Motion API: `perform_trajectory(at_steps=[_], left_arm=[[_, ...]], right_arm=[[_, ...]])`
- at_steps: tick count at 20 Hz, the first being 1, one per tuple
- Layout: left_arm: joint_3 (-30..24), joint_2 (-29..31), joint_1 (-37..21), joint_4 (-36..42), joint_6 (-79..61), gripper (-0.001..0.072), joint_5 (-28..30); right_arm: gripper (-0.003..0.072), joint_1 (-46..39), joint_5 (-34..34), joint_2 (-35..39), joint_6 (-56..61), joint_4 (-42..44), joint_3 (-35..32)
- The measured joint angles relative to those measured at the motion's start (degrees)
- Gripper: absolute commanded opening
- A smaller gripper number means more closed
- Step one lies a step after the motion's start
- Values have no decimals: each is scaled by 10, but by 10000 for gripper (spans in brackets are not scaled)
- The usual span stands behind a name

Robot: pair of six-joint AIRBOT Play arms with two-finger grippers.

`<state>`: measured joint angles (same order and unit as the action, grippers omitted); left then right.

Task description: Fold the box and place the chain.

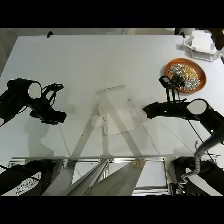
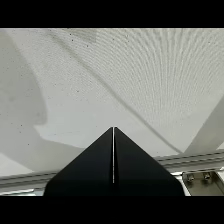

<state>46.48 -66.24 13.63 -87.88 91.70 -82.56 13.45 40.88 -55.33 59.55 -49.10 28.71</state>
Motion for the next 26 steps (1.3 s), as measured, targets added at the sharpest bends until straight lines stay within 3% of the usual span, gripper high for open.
perform_trajectory(at_steps=[7, 9, 10, 14, 16, 19, 23, 26], left_arm=[[0, 0, 0, 42, -15, 31, 29], [-2, 0, 0, 89, -62, 241, 74], [-2, 0, 0, 126, -99, 275, 100], [-3, -11, 0, 337, -299, 291, 179], [-3, -30, 0, 451, -396, 389, 202], [-3, -82, 0, 584, -503, 436, 220], [9, -162, 0, 673, -580, 435, 223], [62, -226, 0, 691, -598, 458, 182]], right_arm=[[12, 58, -48, 1, 234, -173, -10], [12, 62, -52, 1, 258, -190, -10], [13, 63, -52, 1, 266, -195, -10], [13, 65, -52, 1, 282, -206, -10], [13, 65, -52, 1, 286, -208, -10], [13, 65, -52, 1, 288, -209, -10], [13, 65, -50, 1, 289, -210, -10], [13, 65, -48, 1, 287, -210, -10]])
